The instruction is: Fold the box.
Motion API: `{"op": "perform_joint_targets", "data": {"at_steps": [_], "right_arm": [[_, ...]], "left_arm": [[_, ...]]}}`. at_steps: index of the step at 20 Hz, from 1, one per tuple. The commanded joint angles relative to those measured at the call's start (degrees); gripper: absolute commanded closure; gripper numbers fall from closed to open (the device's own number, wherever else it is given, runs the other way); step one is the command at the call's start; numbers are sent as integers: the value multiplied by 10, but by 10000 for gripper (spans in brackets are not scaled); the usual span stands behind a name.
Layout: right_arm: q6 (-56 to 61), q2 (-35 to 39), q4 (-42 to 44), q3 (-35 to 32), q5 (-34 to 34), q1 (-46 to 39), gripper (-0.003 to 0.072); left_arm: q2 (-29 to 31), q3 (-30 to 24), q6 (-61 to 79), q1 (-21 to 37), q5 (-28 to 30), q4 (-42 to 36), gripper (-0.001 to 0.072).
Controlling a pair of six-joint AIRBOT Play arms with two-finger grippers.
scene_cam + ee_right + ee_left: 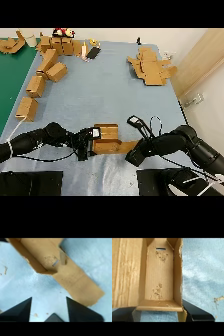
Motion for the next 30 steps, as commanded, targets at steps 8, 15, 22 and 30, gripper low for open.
{"op": "perform_joint_targets", "data": {"at_steps": [8, 15, 22, 30], "right_arm": [[206, -24, 134, 1, 125, 1, 532], [229, -96, 150, 60, 266, 0, 685], [169, -317, 113, 141, 212, 5, 687], [169, -329, 64, 114, 219, 9, 686]], "left_arm": [[0, 0, 0, 0, 0, 0, 115], [0, 0, 0, 0, 0, 0, 116], [0, 0, 0, 0, 0, 0, 115], [0, 0, 0, 0, 0, 0, 115]]}}
